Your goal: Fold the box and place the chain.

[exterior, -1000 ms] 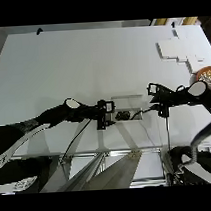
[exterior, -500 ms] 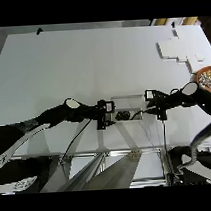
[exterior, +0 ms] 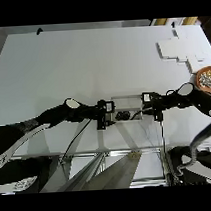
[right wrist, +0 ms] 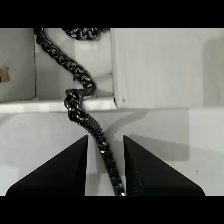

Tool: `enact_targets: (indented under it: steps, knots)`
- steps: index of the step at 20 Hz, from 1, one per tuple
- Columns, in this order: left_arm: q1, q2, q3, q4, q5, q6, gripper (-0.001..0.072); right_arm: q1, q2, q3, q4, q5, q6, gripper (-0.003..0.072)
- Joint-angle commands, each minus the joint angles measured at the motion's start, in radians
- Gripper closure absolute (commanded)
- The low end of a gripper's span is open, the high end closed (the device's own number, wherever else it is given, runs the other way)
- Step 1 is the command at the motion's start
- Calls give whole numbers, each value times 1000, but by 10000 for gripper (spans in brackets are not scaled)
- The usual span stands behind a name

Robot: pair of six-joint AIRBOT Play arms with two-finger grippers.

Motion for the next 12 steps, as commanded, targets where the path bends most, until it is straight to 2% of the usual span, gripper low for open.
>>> enact_targets:
  steps: [1, 2, 4, 5, 9, 11, 12]
  knots:
    - [1, 1, 0, 0, 0, 0, 697, 17, -6, -1, 1, -18, -16, 479]
    - [1, 1, 0, 0, 0, 0, 697, 17, -6, -2, 0, -13, -16, 535]
    - [1, 1, 0, 0, 0, 0, 697, 17, -5, -2, -1, -6, -1, 556]
    - [1, 1, 0, 0, 0, 0, 697, 17, 2, -1, -21, 7, 43, 659]
    - [1, 1, 0, 0, 0, 0, 697, 17, 132, -1, -264, 24, 248, 669]
    - [1, 1, 0, 0, 0, 0, 697, 17, 226, -2, -279, 45, 277, 669]
    - [1, 1, 0, 0, 0, 0, 697, 17, 271, -1, -229, 54, 280, 669]
